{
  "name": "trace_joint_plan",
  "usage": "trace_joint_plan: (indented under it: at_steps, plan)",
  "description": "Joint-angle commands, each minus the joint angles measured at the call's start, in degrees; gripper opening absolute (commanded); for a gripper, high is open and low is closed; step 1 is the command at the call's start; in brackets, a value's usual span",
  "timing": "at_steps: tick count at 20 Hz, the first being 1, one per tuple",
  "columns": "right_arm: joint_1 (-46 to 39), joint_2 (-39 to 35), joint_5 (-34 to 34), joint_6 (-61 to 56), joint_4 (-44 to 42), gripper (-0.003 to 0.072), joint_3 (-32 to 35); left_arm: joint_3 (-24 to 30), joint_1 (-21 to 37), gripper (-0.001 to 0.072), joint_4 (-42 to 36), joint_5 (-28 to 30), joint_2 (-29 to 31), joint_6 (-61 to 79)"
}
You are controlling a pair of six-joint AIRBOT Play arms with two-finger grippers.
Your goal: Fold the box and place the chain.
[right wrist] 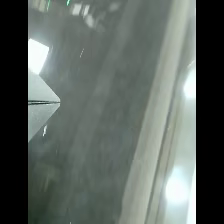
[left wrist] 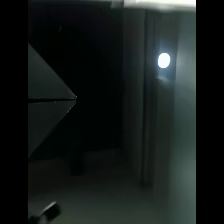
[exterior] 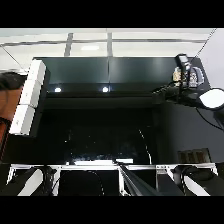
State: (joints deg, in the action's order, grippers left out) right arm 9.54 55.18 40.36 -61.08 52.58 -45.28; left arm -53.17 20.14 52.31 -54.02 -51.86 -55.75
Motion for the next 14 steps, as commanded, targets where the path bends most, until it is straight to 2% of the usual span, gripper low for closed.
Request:
trace_joint_plan:
  at_steps: [1, 4, 14]
  plan:
    - [3.1, 2.47, 0.13, -1.03, 8.44, 0.0017, 0.0, 10.62, -8.79, 0.0026, 4.98, 4.66, 8.52, -1.09]
    - [3.08, 2.47, 1.86, -1.03, 8.61, 0.0018, 0.0, 15.63, -9.44, 0.0027, 5.97, 6.8, 12.68, -1.09]
    - [3.08, 2.47, 1.84, -1.03, 8.61, 0.0018, 0.0, 15.74, -9.09, 0.0027, 5.73, 7.3, 12.57, -1.09]
